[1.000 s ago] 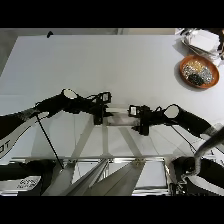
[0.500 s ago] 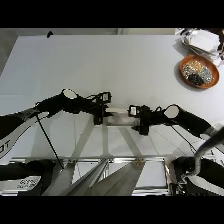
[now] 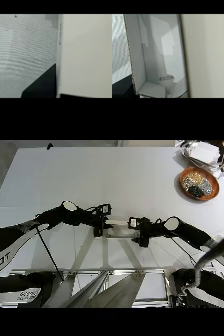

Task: Fold the box and place the chain.

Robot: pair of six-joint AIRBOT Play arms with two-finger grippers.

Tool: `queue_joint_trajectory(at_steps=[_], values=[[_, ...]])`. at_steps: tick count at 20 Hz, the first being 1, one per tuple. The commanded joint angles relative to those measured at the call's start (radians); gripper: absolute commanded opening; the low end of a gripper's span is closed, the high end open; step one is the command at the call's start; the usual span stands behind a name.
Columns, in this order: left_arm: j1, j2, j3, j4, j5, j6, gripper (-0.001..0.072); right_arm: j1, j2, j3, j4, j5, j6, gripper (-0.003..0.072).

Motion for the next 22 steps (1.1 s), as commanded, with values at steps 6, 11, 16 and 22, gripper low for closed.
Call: queue_joint_trajectory(at_steps=[6,11,16,22], values=[[-0.001,-0.001,-0.001,0.0,0.0,0.0,0.0009,0.001,0.0,0.0,0.0,-0.003,0.001,0.0414],[-0.001,-0.001,-0.001,0.001,-0.034,-0.025,0.0009,0.001,0.0,0.0,0.0,-0.003,0.001,0.0414],[0.006,0.015,0.0,0.011,-0.006,-0.024,0.0553,0.001,0.0,0.0,0.0,-0.003,0.001,0.0414],[0.071,0.129,0.0,0.054,0.012,-0.037,0.0696,0.001,0.0,0.0,-0.001,-0.003,0.001,0.0414]])
